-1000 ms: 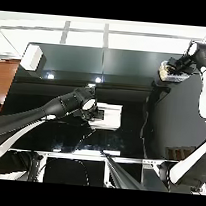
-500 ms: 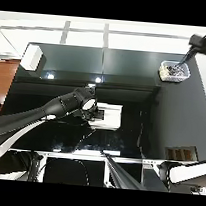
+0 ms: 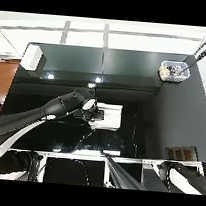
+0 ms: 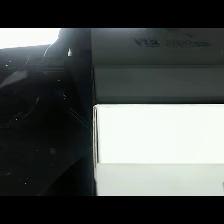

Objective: Fold the box and place the chain.

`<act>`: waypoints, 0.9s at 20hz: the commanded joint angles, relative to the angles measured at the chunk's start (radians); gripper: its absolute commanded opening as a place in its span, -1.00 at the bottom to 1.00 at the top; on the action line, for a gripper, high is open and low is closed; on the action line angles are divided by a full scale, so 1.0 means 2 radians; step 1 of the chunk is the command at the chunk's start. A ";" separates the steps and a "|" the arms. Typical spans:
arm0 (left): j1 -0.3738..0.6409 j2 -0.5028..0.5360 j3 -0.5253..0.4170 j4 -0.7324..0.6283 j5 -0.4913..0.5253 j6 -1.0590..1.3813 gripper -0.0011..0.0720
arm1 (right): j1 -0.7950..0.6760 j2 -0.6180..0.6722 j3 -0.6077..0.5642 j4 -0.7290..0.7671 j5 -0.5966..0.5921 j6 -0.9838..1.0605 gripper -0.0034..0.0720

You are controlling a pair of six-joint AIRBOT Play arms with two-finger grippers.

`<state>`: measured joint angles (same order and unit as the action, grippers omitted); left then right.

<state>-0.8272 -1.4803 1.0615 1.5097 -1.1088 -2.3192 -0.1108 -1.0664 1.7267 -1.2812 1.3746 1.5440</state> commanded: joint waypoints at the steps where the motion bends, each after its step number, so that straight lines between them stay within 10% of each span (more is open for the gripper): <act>1: 0.000 0.000 0.001 0.000 0.000 0.000 -0.90 | 0.045 0.092 -0.034 0.015 0.024 -0.008 -0.88; 7: 0.001 0.000 0.001 0.000 0.000 0.000 -0.90 | 0.083 0.121 -0.037 0.078 0.140 -0.008 -0.88; 18: 0.001 0.000 0.001 0.000 -0.001 0.000 -0.90 | 0.091 0.121 -0.192 0.298 0.095 -0.040 -0.88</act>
<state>-0.8268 -1.4803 1.0615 1.5089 -1.1095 -2.3192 0.0624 -0.8246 1.4296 -0.8036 1.6058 1.4914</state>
